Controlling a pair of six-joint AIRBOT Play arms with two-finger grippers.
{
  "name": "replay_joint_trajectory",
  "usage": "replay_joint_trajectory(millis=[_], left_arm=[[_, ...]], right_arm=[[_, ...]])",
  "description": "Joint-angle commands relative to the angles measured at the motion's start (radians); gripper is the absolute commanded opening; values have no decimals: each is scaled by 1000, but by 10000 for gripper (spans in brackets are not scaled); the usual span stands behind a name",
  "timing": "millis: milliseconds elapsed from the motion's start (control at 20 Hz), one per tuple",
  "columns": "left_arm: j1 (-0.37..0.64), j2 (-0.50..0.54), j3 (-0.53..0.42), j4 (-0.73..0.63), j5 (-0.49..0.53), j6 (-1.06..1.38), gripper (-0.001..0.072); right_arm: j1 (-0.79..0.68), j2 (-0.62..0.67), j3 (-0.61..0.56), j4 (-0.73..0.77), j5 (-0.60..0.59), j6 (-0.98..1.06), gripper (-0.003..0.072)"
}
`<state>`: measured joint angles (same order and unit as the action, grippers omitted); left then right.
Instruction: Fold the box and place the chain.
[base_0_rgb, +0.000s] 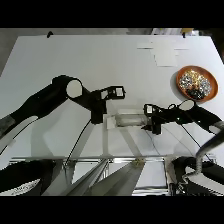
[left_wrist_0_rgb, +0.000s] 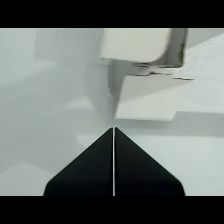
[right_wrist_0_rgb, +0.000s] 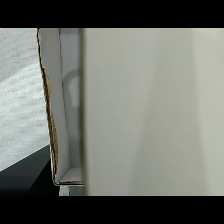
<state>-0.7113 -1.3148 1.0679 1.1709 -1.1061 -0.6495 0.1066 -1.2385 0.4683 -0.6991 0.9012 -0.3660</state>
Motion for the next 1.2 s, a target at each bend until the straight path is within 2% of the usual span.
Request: replay_joint_trajectory(millis=[0, 100, 200, 350, 450, 500, 750, 900, 1000, 1150], left_arm=[[-123, 27, 0, 30, 3, -78, 2], [-187, 18, 0, -35, 84, -77, 3], [-208, -8, 0, -105, 217, -82, 2], [-193, -51, 0, -84, 489, -237, 1], [-175, -81, 0, -70, 615, -367, 1], [-165, -99, 0, -66, 642, -412, 1], [-129, -219, 0, -66, 634, -525, 2], [-129, -252, 0, -76, 611, -526, 3], [-128, -235, 0, -58, 546, -526, 2], [-111, -142, 0, -11, 420, -526, 2]], right_arm=[[0, 0, 1, 0, 2, -1, 404], [0, 0, 1, -1, 2, -1, 404], [0, 0, 1, 0, 2, -1, 404], [0, 0, 1, 0, 2, -1, 404], [0, 0, 1, -1, 2, -1, 404], [0, 0, 1, -1, 2, -1, 404], [0, 0, 1, -1, 2, -1, 404], [0, 0, 1, -1, 2, -1, 404], [0, 0, 1, 0, 2, -1, 404], [0, 0, 1, 0, 2, -1, 404]])
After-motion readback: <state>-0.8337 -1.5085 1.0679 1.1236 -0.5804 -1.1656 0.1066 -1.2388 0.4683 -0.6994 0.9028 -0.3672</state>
